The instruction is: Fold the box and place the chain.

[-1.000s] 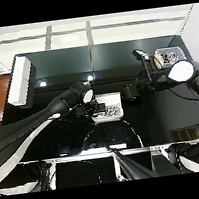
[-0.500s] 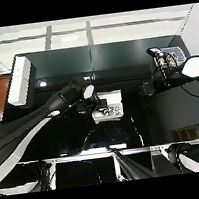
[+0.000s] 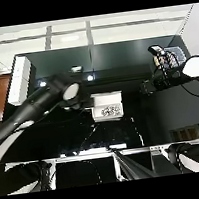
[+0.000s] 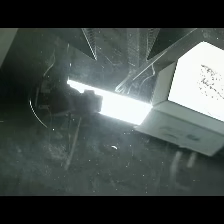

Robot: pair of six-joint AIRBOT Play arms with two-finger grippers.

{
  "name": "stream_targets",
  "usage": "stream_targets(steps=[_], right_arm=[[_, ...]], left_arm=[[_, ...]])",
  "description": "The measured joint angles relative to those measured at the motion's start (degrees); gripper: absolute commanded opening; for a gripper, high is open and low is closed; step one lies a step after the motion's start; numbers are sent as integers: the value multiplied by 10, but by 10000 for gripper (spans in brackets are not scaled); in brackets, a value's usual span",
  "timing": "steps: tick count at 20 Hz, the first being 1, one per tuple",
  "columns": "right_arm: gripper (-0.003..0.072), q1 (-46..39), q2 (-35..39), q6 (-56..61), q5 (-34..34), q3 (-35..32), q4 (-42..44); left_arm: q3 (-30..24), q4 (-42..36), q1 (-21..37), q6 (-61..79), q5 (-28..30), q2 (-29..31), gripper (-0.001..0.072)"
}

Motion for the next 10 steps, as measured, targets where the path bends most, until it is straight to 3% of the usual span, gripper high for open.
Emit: stream_targets(steps=[3,7,8,9,10], right_arm=[[366,0,0,0,-3,0,0],[366,0,0,0,-6,0,0],[366,0,0,0,-6,0,0],[366,0,0,0,-6,0,0],[366,0,0,0,-6,0,0]], left_arm=[[-126,-36,63,37,48,75,515],[-271,-251,143,289,191,118,516],[-290,-304,155,383,211,121,558],[-304,-358,161,494,229,123,720],[-314,-395,164,603,240,125,719]])
